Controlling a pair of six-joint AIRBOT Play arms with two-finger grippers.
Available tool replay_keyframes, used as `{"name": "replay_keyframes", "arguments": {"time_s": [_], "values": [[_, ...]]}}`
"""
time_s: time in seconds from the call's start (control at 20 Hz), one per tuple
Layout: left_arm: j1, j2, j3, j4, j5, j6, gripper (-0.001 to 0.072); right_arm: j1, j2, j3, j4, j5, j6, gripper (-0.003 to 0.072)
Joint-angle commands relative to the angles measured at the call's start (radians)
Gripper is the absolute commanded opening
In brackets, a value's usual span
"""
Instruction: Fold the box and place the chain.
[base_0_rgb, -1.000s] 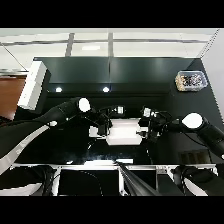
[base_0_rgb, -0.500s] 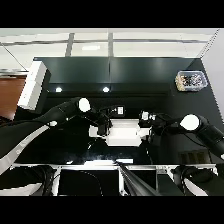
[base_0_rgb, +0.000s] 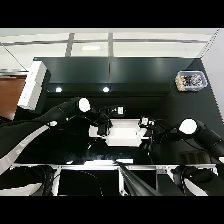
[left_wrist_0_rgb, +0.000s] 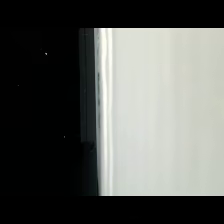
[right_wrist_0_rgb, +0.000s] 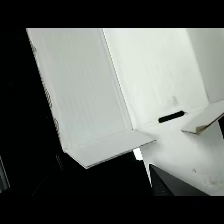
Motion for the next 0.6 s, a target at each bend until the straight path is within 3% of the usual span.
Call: {"name": "replay_keyframes", "arguments": {"time_s": [0.0, 0.25, 0.55], "values": [[0.000, 0.000, 0.000, -0.002, 0.002, 0.000, 0.0023, 0.007, -0.001, -0.017, 0.129, -0.058, 0.003, 0.0673], [0.000, 0.000, 0.000, -0.004, 0.002, 0.000, 0.0023, 0.067, 0.000, -0.016, 0.132, -0.237, 0.003, 0.0672], [0.000, 0.000, 0.000, -0.004, 0.002, -0.001, 0.0023, 0.066, 0.010, -0.012, 0.101, -0.299, -0.004, 0.0672]]}}
